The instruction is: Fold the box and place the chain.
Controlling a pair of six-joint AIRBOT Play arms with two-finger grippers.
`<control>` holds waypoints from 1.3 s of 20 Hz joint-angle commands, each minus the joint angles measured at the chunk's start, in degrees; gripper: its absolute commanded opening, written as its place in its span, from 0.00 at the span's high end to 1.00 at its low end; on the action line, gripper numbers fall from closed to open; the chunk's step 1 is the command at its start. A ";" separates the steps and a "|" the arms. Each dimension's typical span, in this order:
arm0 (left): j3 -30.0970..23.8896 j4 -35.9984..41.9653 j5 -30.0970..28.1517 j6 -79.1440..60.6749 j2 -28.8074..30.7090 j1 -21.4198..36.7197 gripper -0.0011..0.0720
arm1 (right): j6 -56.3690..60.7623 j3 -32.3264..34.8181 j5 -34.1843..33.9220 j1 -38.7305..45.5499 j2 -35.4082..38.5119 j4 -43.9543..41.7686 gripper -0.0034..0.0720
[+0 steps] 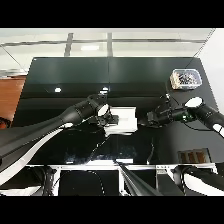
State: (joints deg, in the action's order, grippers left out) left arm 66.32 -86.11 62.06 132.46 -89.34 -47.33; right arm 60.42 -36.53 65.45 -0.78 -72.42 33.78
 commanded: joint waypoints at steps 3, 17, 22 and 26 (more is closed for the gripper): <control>0.07 0.00 -0.04 -0.02 -0.02 0.04 0.95 | -0.04 -1.42 2.89 -0.90 0.00 -5.68 0.25; 0.07 0.00 -0.02 -0.02 -0.02 0.04 0.95 | 23.02 -10.16 -4.04 -18.97 0.00 17.16 0.47; 0.07 0.00 -0.04 -0.02 -0.02 0.04 0.95 | 37.57 -13.07 -6.23 -26.29 -0.20 31.21 0.47; 0.07 0.00 -0.04 -0.02 -0.02 0.04 0.95 | 46.88 -16.65 -5.88 -32.33 -3.28 40.72 0.47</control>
